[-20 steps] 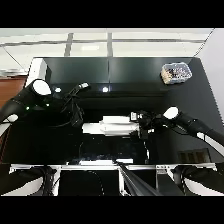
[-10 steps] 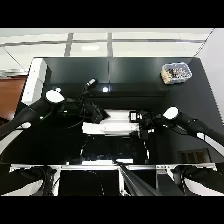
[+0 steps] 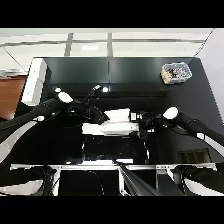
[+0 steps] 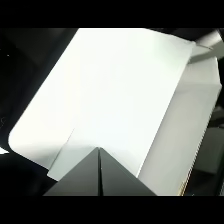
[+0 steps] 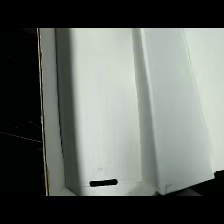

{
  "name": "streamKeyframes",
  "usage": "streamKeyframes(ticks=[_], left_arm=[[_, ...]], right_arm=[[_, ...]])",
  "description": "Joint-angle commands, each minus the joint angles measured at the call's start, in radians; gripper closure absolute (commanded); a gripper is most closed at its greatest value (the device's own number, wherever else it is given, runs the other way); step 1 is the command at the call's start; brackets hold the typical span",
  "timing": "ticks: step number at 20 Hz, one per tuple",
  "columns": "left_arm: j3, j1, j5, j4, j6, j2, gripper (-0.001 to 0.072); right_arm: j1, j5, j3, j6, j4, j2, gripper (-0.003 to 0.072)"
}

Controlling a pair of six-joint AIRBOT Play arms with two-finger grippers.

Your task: Fold the box and place the chain.

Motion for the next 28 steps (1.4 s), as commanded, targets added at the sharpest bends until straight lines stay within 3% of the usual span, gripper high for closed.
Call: streamKeyframes(ticks=[1,5,8,11,12,13,15,22,24,28], left_arm=[[0.067,0.043,-0.049,0.199,-0.111,0.071,0.0686],[0.072,0.133,-0.071,0.248,-0.134,0.323,0.0686],[-0.110,0.127,0.005,0.240,-0.068,0.511,0.0684],[-0.304,0.088,0.073,0.242,0.297,0.581,0.0652],[-0.337,0.071,0.104,0.242,0.436,0.578,0.0362],[-0.358,0.045,0.140,0.247,0.537,0.570,0.0008],[-0.347,0.011,0.164,0.283,0.572,0.517,0.0019],[-0.204,0.012,0.067,0.098,0.756,0.224,0.0023],[-0.177,-0.010,0.061,0.121,0.774,0.179,0.0048],[-0.154,-0.013,0.064,0.136,0.772,0.166,0.0488]], right_arm=[[0.000,-0.012,0.000,0.008,0.006,0.000,0.0588],[0.000,-0.021,0.000,0.008,0.007,0.000,0.0589],[0.000,-0.020,0.000,0.008,0.007,0.000,0.0589],[0.000,-0.020,0.000,0.008,0.007,0.000,0.0588],[0.000,-0.020,0.000,0.008,0.006,0.000,0.0589],[0.000,-0.020,0.000,0.008,0.006,0.000,0.0588],[0.000,-0.020,0.000,0.008,0.007,0.000,0.0588],[0.000,-0.020,0.000,0.008,0.007,0.000,0.0589],[0.000,-0.020,0.000,0.008,0.006,0.000,0.0589],[0.000,-0.020,0.000,0.008,0.007,0.000,0.0589]])
